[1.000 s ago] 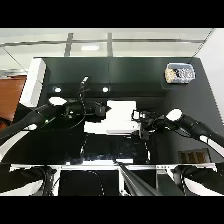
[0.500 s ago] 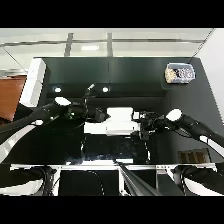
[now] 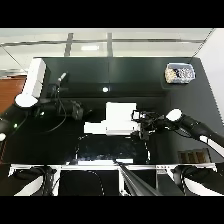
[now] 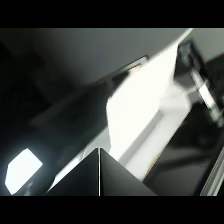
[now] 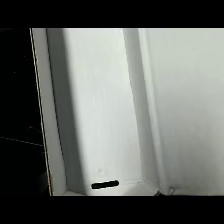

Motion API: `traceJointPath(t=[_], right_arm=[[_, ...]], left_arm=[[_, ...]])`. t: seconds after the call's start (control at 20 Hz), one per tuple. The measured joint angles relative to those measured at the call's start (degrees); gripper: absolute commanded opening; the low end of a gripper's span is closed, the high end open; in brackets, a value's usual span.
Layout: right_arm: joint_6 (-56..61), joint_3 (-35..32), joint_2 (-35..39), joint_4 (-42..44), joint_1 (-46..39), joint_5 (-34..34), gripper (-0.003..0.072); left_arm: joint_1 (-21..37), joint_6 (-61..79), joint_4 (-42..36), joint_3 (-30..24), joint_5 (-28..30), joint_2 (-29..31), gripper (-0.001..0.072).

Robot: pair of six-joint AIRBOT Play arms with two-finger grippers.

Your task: Fold the box and place the chain.

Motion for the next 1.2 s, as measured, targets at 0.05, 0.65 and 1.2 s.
traceJointPath(t=[0.05, 0.65, 1.2], right_arm=[[0.0, 0.0, 0.0, 0.0, 0.0, -0.02, 0.0166], [-0.02, 0.0, 0.0, -0.02, 0.0, -0.02, 0.0166], [-0.04, 0.0, 0.0, -0.02, 0.0, -0.02, 0.0166]], left_arm=[[0.31, 3.96, 0.07, -1.86, -0.68, 0.85, 0.0041], [-12.26, 47.54, 9.84, -4.44, 7.91, -4.52, 0.069], [-16.44, 50.21, 4.09, -1.86, 11.08, -10.8, 0.0436]])
